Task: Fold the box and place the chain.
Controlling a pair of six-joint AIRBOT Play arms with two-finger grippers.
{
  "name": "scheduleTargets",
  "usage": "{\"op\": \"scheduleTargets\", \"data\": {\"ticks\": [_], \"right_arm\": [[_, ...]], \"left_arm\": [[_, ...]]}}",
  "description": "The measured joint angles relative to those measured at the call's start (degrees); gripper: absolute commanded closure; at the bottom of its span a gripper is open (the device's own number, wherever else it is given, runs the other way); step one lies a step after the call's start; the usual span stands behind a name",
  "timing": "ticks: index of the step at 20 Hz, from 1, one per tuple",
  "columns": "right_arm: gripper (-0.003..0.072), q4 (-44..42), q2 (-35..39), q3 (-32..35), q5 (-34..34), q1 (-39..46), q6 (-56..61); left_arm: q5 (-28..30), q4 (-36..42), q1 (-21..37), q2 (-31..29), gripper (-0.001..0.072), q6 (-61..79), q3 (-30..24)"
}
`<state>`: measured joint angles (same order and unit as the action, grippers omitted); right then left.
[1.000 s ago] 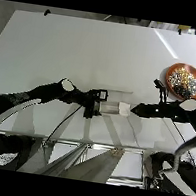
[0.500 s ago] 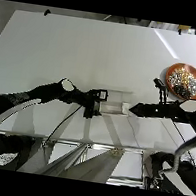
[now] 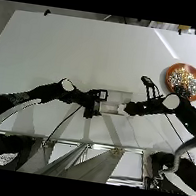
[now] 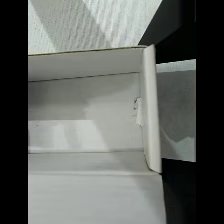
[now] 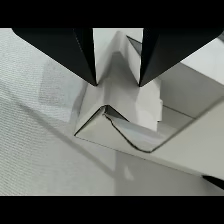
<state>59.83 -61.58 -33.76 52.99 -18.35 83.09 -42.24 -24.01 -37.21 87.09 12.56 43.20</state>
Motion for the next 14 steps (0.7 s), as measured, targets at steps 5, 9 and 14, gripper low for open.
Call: {"op": "scheduleTargets", "data": {"ticks": [5,9,14], "right_arm": [[0.0392,10.4,-3.8,-4.4,0.8,-5.6,13.5],[0.04,16.9,-8.1,-7.8,1.6,-9.8,23.8],[0.0458,21.9,-11.9,-10.1,1.8,-13.2,29.4]], "left_arm": [[0.0,0.0,0.0,0.0,0.0454,0.0,0.0],[0.0,0.0,0.0,0.0,0.0454,0.0,0.0],[0.0,0.0,0.0,0.0,0.0454,0.0,0.0]]}}
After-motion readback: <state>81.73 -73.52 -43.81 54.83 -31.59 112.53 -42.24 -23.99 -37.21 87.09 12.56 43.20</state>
